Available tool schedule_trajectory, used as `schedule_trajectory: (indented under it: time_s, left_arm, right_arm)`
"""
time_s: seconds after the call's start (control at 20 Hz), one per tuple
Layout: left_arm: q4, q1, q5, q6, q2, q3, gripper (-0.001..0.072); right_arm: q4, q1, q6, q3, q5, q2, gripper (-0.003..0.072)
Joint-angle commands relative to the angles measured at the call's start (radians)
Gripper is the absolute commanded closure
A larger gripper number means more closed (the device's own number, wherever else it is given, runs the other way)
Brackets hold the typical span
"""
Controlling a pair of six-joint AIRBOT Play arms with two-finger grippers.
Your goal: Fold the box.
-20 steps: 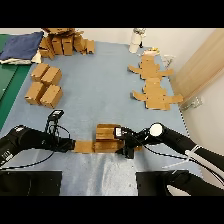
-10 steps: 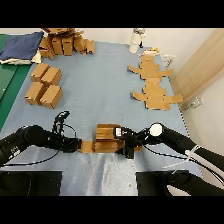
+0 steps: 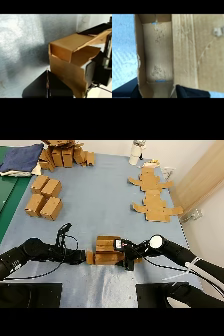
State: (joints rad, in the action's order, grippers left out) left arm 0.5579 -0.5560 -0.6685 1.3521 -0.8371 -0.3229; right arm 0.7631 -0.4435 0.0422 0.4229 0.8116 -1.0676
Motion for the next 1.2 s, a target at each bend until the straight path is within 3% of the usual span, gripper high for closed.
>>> schedule_trajectory:
  time_s: [0.0, 0.1, 0.4, 0.45, 0.5, 0.55, 0.65, 0.85, 1.15]
  left_arm:
    - [-0.137, 0.001, 0.005, -0.103, 0.0, 0.002, 0.0699]
    - [-0.22, 0.001, 0.004, -0.178, 0.0, 0.002, 0.0699]
    - [-0.23, 0.003, -0.018, -0.185, 0.0, 0.002, 0.0696]
    - [-0.23, 0.003, -0.019, -0.185, 0.0, 0.002, 0.0657]
    - [-0.238, 0.003, -0.019, -0.184, 0.0, 0.002, 0.0416]
    - [-0.248, 0.003, -0.02, -0.185, 0.0, 0.002, 0.037]
    - [-0.243, 0.003, -0.021, -0.185, -0.006, 0.002, 0.0476]
    - [-0.247, 0.002, -0.021, -0.185, -0.058, 0.002, 0.0476]
    - [-0.37, 0.002, 0.032, -0.185, -0.073, 0.002, 0.0477]
  right_arm:
    - [0.0, 0.0, 0.0, 0.0, 0.0, 0.001, 0.0187]
    - [0.0, 0.0, 0.0, 0.0, 0.0, 0.001, 0.0187]
    - [0.0, 0.0, 0.0, 0.0, 0.0, 0.001, 0.0188]
    - [0.0, 0.0, 0.0, 0.0, 0.0, 0.001, 0.0187]
    - [0.0, 0.0, 0.0, 0.0, 0.0, 0.001, 0.0187]
    - [0.0, 0.0, 0.0, 0.0, 0.0, 0.001, 0.0187]
    - [0.0, 0.0, 0.0, 0.0, 0.0, 0.001, 0.0187]
    - [0.0, 0.0, 0.0, 0.0, 0.0, 0.001, 0.0187]
    - [0.0, 0.0, 0.0, 0.0, 0.0, 0.001, 0.0187]
